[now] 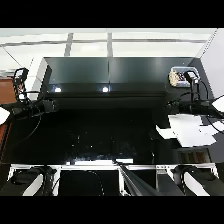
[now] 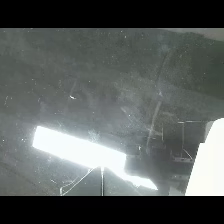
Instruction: Fold the box and place the chain.
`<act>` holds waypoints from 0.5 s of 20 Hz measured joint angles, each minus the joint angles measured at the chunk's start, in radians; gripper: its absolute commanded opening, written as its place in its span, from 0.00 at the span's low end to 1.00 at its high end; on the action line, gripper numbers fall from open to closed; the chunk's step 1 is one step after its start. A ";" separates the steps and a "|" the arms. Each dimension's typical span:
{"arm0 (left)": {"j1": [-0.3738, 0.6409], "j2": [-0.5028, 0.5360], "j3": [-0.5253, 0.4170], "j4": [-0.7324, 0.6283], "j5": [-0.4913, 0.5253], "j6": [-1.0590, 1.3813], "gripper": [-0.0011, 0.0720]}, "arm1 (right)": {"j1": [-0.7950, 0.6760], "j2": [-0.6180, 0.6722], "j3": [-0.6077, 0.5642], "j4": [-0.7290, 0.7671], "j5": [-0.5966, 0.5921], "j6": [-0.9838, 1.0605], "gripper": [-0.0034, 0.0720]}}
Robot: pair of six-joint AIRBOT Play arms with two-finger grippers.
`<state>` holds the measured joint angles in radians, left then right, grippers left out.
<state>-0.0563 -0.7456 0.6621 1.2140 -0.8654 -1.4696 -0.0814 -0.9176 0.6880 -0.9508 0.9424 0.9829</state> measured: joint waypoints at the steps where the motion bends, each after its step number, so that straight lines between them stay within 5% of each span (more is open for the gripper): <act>1: 0.000 0.000 0.000 0.000 0.000 0.000 0.05 | 0.000 0.000 0.000 0.000 0.000 0.000 0.07; 10: 0.000 0.000 0.000 0.000 0.003 0.000 0.05 | 0.000 0.000 0.000 0.033 -0.100 0.000 0.07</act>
